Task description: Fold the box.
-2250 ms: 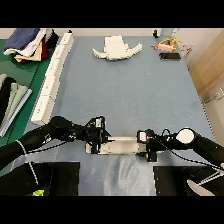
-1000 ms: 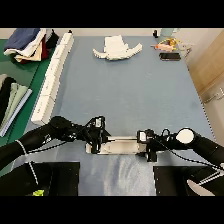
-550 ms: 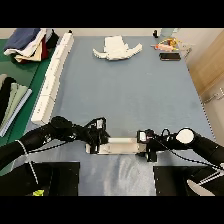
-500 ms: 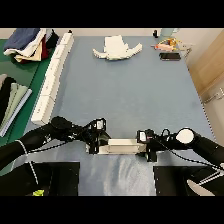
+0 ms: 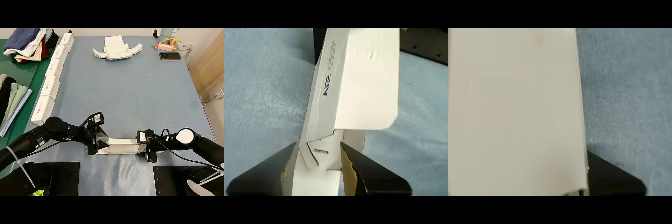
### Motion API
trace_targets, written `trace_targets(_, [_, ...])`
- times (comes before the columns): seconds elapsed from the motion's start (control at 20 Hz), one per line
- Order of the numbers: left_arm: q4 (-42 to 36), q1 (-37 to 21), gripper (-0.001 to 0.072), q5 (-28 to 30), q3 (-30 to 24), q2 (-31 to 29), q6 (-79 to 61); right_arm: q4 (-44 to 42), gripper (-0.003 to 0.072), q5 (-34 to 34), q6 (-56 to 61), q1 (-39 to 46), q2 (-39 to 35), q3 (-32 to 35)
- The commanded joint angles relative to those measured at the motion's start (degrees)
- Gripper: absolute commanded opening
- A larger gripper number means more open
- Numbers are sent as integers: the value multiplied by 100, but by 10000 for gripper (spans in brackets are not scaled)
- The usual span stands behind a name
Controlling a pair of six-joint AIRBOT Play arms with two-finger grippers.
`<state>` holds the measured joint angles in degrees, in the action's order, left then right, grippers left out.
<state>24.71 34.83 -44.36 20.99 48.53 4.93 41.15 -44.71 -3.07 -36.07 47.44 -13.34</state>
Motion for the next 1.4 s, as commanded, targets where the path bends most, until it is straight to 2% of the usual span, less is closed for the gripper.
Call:
trace_targets(0.0, [1086,9,418,-363,7,-911,2131,-2,514,-2,0,-2,0,-4])
trace_targets(0.05, [1084,9,403,-472,7,-1220,2356,-2,514,-2,0,-2,0,-4])
trace_targets(0.15, [1080,9,11,-730,7,-1679,2986,-2,513,-2,0,-2,0,-4])
trace_targets(0.3, [992,20,14,-1025,7,-1895,4649,-2,514,-2,0,-2,0,-4])
trace_targets(0.45, [909,238,15,-901,9,-1648,6312,-2,513,-2,0,-2,0,-4])
trace_targets(0.65, [166,929,14,-199,162,-896,6496,-2,514,-2,0,-2,0,-4])
trace_targets(0.8, [52,1427,14,444,737,-96,6526,-2,513,-2,0,-2,0,-4])
trace_targets(1.05, [52,1228,14,621,1537,1414,6710,-2,514,-2,0,-2,0,-4])
trace_targets(1.15, [52,1071,14,835,1652,1753,6854,-2,513,-2,0,-2,0,-4])
trace_targets(1.35, [59,970,14,981,1668,2022,7257,-2,514,-2,0,-2,0,-4])
